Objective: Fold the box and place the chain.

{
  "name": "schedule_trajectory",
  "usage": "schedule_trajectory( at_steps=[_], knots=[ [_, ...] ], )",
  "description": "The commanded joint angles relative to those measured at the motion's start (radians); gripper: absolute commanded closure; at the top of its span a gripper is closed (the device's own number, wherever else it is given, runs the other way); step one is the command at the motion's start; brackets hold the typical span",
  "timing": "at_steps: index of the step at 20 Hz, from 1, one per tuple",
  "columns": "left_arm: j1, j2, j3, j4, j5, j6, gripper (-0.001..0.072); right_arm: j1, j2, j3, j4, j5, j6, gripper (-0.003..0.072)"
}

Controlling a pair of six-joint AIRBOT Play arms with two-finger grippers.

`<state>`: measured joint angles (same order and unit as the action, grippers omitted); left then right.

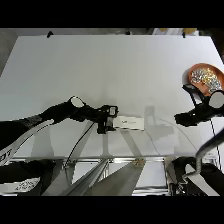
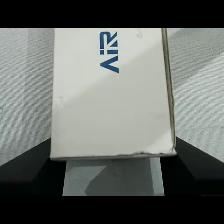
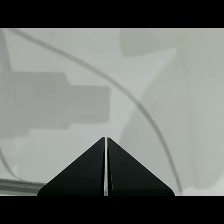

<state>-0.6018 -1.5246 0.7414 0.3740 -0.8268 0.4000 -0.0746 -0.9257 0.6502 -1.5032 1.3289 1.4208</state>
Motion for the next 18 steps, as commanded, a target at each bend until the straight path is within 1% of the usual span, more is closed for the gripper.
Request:
schedule_trajectory(
  at_steps=[1,15,16,18],
  knots=[
    [0.000,0.001,0.000,0.000,0.000,0.000,0.0454,-0.032,0.001,-0.006,-0.003,0.021,0.015,0.0668],
    [0.002,0.006,0.000,0.002,-0.002,-0.008,0.0455,-0.032,0.001,-0.006,-0.003,0.021,0.014,0.0668],
    [0.011,0.023,0.000,0.018,-0.003,-0.045,0.0456,-0.032,0.001,-0.006,-0.003,0.021,0.015,0.0668],
    [0.057,0.095,0.000,0.085,-0.005,-0.131,0.0456,-0.032,0.001,-0.006,-0.003,0.021,0.015,0.0668]
  ],
)
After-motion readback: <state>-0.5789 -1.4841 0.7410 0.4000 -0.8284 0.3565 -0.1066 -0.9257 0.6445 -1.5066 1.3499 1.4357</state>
